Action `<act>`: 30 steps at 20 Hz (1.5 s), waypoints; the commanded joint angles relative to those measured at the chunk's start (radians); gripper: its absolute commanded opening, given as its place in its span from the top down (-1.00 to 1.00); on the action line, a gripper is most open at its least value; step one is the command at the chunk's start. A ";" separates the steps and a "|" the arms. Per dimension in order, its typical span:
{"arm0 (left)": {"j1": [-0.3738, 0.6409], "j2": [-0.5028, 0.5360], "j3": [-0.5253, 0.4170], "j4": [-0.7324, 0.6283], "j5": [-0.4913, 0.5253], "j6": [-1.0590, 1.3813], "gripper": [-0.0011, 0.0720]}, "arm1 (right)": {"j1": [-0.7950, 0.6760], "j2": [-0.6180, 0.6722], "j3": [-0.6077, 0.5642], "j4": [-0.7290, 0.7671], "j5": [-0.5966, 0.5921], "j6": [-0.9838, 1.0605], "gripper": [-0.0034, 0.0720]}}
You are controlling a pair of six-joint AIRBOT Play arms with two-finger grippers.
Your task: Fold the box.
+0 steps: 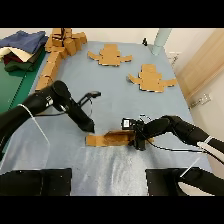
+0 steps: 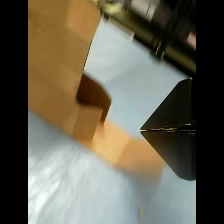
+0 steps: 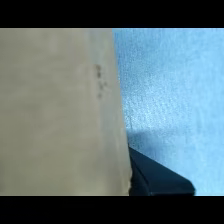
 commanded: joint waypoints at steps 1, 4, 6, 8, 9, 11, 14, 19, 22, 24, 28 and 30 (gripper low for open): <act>-0.087 0.016 -0.148 -0.319 0.020 -0.090 0.94 | 0.000 0.000 0.000 0.000 0.000 0.000 -0.44; -0.179 0.014 -0.220 -0.595 0.269 -0.068 0.94 | 0.000 0.000 0.001 0.000 0.000 0.000 -0.44; -0.206 0.014 -0.206 -0.727 0.374 -0.002 0.94 | 0.000 0.000 0.000 0.000 0.000 0.000 -0.44; -0.207 0.015 -0.179 -0.726 0.504 -0.003 0.94 | 0.000 0.000 0.000 0.000 0.000 0.000 -0.44; -0.207 0.015 -0.170 -0.712 0.576 -0.004 0.94 | 0.000 0.000 0.001 0.000 0.000 0.000 -0.44; -0.207 0.013 -0.160 -0.658 0.670 -0.010 0.94 | 0.000 0.000 0.001 0.000 0.000 0.000 -0.44; -0.207 -0.003 -0.159 -0.574 0.738 -0.050 0.94 | 0.000 0.000 0.001 0.000 0.000 0.000 -0.44; -0.208 -0.072 -0.106 -0.292 0.705 -0.252 0.94 | 0.000 0.000 0.000 0.000 0.000 0.000 -0.44; -0.208 -0.088 -0.102 -0.278 0.704 -0.258 0.94 | 0.000 0.000 0.001 0.000 0.000 0.000 -0.44; -0.208 -0.115 -0.102 -0.279 0.686 -0.258 0.94 | 0.000 0.000 0.000 0.000 0.000 0.000 -0.44; -0.207 -0.130 -0.102 -0.280 0.664 -0.254 0.94 | 0.000 0.000 0.001 0.000 0.000 0.000 -0.44; -0.205 -0.129 -0.102 -0.280 0.662 -0.246 0.94 | 0.000 0.000 0.001 0.000 0.000 0.000 -0.44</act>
